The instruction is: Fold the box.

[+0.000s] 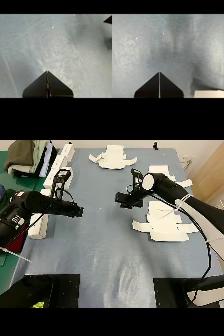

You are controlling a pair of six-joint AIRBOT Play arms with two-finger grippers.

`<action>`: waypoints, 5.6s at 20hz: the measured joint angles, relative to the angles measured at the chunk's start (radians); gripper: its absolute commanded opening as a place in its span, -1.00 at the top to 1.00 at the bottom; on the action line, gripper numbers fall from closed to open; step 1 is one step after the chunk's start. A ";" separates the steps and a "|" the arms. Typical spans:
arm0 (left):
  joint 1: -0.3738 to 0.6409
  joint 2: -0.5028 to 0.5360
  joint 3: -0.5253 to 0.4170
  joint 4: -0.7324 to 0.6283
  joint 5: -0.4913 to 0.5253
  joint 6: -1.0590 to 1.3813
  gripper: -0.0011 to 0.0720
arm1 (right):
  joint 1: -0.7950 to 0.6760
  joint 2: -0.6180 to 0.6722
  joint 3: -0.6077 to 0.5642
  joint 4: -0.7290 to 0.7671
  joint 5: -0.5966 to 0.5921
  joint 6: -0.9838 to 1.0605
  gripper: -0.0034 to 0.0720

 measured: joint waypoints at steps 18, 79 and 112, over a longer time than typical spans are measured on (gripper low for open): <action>0.002 -0.025 0.004 -0.095 -0.132 -0.237 -0.66 | -0.881 -0.053 0.185 -0.371 0.653 -0.306 -0.17; 0.028 -0.082 0.010 -0.352 -0.249 0.012 -0.66 | -0.489 0.508 -0.863 0.447 0.080 -0.354 0.90; 0.214 -0.635 0.085 -0.774 -0.393 0.514 -0.65 | -0.079 0.575 -0.863 0.380 -0.094 -0.684 0.90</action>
